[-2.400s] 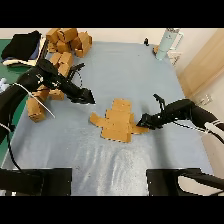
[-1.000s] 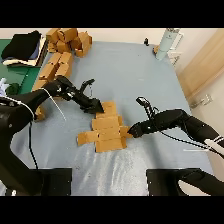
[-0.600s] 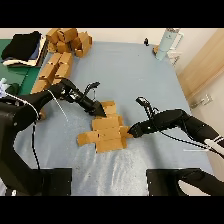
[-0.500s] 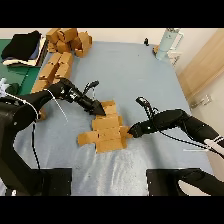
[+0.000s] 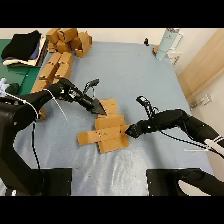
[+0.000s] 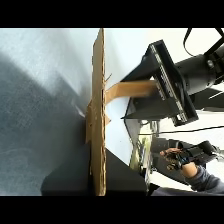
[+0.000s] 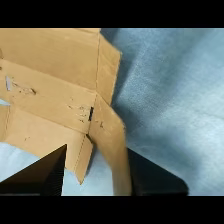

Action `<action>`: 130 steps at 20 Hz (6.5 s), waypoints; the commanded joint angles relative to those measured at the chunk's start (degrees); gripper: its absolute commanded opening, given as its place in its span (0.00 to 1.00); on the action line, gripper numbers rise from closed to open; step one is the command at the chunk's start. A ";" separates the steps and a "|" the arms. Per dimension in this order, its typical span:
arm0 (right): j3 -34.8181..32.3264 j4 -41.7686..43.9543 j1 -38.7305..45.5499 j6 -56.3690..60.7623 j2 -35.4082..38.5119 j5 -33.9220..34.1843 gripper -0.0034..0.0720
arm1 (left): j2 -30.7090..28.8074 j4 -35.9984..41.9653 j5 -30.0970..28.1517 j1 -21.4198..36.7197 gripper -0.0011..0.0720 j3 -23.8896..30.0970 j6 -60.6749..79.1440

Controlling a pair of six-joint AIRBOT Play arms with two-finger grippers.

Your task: Fold the box.

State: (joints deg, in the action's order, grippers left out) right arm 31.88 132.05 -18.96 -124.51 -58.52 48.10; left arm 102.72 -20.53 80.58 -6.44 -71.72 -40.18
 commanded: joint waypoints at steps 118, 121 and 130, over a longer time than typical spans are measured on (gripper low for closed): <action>-7.82 -75.97 -37.33 27.85 9.29 -15.41 0.71 | -18.29 -0.92 -39.93 -20.37 0.03 16.09 47.69; -6.12 -76.00 -36.17 35.34 9.62 -16.09 0.90 | -18.29 -0.92 -39.95 -20.37 0.03 16.09 47.69; -5.88 -73.09 -31.93 38.12 9.68 -15.50 0.99 | -18.29 -0.92 -39.95 -20.37 0.03 16.09 47.69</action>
State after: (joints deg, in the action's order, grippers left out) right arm 25.78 57.14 -52.77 -88.71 -48.90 32.36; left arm 84.38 -21.45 40.77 -26.81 -55.64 7.51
